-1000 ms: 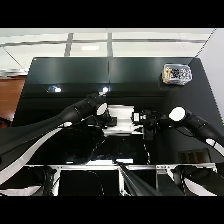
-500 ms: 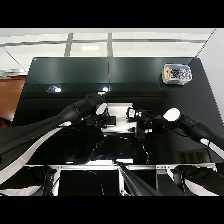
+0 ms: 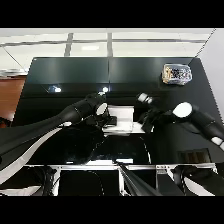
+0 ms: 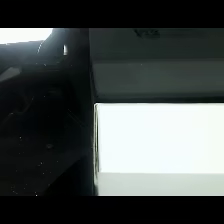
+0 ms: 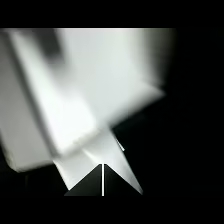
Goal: Fold the box and place the chain.
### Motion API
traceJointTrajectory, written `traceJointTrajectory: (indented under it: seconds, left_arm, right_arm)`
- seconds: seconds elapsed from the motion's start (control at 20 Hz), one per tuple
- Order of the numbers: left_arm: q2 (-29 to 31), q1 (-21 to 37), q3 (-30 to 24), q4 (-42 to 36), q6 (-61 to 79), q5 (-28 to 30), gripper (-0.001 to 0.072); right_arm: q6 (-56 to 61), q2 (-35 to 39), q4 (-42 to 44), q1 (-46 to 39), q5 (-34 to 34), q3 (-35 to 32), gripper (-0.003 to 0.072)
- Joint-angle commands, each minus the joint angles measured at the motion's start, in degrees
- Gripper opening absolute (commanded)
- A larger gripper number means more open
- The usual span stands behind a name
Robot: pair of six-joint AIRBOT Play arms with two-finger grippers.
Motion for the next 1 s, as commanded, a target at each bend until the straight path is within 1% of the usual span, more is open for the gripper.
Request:
traceJointTrajectory:
  seconds: [0.0, 0.1, 0.15, 0.2, 0.3, 0.35, 0.45, 0.55, 0.6, 0.65, 0.7, 0.75, 0.8, 0.85, 0.95]
  left_arm:
    - [0.0, 0.0, 0.1, 0.2, 0.0, -0.1, 0.0025]
    - [0.0, 0.0, 0.1, 0.2, 0.0, -0.1, 0.0025]
    - [0.0, 0.0, 0.1, 0.2, 0.0, -0.1, 0.0025]
    - [0.0, 0.0, 0.1, 0.2, 0.0, -0.1, 0.0025]
    - [0.0, 0.0, 0.1, 0.2, 0.0, -0.1, 0.0025]
    - [0.0, 0.0, 0.1, 0.2, 0.0, -0.1, 0.0025]
    - [0.0, 0.0, 0.1, 0.2, 0.0, -0.1, 0.0025]
    - [0.0, 0.1, 0.1, 0.2, 0.0, -0.1, 0.0025]
    - [0.0, 0.1, 0.1, 0.2, 0.0, -0.1, 0.0025]
    - [0.0, 0.2, 0.1, 0.2, 0.0, -0.1, 0.0025]
    - [0.0, 0.2, 0.1, 0.2, 0.0, -0.1, 0.0025]
    - [0.0, 0.2, 0.1, 0.2, 0.0, -0.1, 0.0024]
    - [0.0, 0.2, 0.1, 0.2, 0.0, -0.1, 0.0025]
    - [0.0, 0.2, 0.1, 0.2, 0.0, -0.1, 0.0025]
    - [0.0, 0.2, 0.1, 0.2, 0.0, 0.0, 0.0025]
  right_arm:
    - [33.9, 2.3, -12.7, -16.7, 10.5, 1.2, 0.0013]
    - [35.8, 1.1, -2.1, -28.5, 10.6, -2.8, 0.0013]
    - [35.0, -0.4, 3.1, -32.5, 11.3, -5.2, 0.0013]
    - [33.6, -2.2, 6.7, -34.1, 12.1, -7.0, 0.0013]
    - [28.7, -7.1, 12.7, -32.0, 14.6, -9.1, 0.0013]
    - [26.5, -9.5, 15.1, -29.1, 15.2, -9.3, 0.0014]
    - [22.4, -13.5, 22.6, -22.1, 14.2, -9.1, 0.0014]
    - [17.5, -14.7, 29.1, -16.8, 14.1, -8.1, 0.0014]
    - [16.5, -14.7, 29.2, -15.3, 14.5, -6.6, 0.0016]
    - [16.2, -14.7, 27.8, -14.3, 15.1, -4.8, 0.0087]
    - [16.3, -14.7, 25.2, -13.7, 16.3, -2.7, 0.0282]
    - [16.3, -14.7, 22.6, -13.4, 18.2, -0.7, 0.0517]
    - [16.3, -14.7, 21.1, -13.1, 20.1, 0.9, 0.0608]
    - [16.3, -14.7, 21.5, -12.8, 22.0, 2.1, 0.0606]
    - [18.1, -14.7, 21.7, -10.9, 22.3, 3.9, 0.0604]
